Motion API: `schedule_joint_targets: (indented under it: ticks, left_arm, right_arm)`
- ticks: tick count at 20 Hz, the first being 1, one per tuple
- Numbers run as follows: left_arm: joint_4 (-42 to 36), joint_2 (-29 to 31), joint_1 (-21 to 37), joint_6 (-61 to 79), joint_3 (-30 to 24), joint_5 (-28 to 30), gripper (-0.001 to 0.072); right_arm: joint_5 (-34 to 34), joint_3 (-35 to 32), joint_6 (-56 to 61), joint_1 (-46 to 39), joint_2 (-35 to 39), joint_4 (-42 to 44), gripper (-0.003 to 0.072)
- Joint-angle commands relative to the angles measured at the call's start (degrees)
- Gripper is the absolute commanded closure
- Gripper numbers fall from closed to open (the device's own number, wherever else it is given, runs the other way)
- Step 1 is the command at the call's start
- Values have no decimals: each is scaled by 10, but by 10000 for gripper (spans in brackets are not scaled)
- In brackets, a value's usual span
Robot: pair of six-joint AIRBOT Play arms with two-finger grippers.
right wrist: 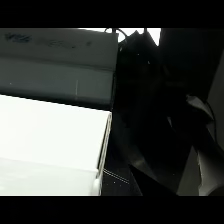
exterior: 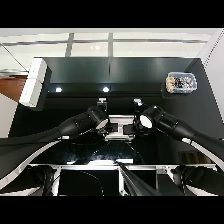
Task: Fold the box and place the chain.
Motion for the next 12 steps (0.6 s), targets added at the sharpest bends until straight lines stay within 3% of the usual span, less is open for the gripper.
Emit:
schedule_joint_targets:
  ticks: [1,8,10,12]
  left_arm:
    - [0,0,0,0,0,0,675]
    - [0,0,0,0,0,0,676]
    - [0,0,0,0,0,0,675]
    - [0,0,0,0,0,0,676]
  right_arm:
    - [0,9,13,0,-6,-5,334]
    - [22,48,26,0,-39,-19,335]
    - [25,48,26,0,-40,-18,434]
    - [24,48,26,0,-40,-17,434]
